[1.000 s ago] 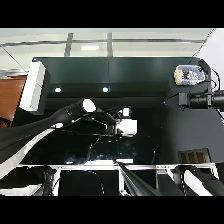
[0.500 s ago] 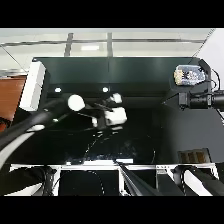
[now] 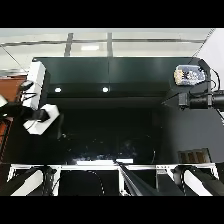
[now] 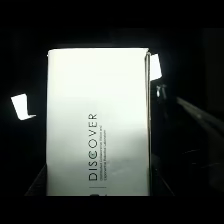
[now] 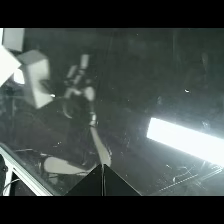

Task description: Fold the box and place the chain.

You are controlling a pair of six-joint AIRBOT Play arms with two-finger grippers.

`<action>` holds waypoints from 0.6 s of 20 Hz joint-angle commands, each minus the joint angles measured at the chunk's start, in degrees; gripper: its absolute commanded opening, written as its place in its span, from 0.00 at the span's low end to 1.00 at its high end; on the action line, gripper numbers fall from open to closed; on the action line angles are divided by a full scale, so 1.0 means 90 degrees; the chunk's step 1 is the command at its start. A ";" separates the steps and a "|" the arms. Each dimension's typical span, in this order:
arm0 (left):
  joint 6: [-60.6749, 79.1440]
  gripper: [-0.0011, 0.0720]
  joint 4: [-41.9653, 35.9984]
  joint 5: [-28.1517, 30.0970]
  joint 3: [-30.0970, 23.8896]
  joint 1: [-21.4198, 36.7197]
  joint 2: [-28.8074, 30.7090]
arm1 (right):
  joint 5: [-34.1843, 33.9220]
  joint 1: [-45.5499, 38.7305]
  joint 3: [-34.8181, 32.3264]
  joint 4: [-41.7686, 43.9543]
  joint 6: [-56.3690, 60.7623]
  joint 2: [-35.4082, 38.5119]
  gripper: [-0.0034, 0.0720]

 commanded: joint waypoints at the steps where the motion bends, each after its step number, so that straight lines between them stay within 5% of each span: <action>1: -0.0044 0.50 -0.0063 -0.0041 -0.0219 0.1494 0.0114 | -0.0022 0.0010 -0.0005 -0.0002 -0.0058 0.0005 0.06; 8: 0.0102 0.51 0.1137 0.0357 -0.0219 0.1700 0.0114 | -0.0022 0.0007 -0.0005 -0.0002 -0.0075 0.0005 0.06; 12: 0.0559 0.51 0.0767 0.1132 -0.0219 0.2132 0.0114 | -0.0024 0.0007 -0.0005 0.0000 -0.0070 0.0005 0.06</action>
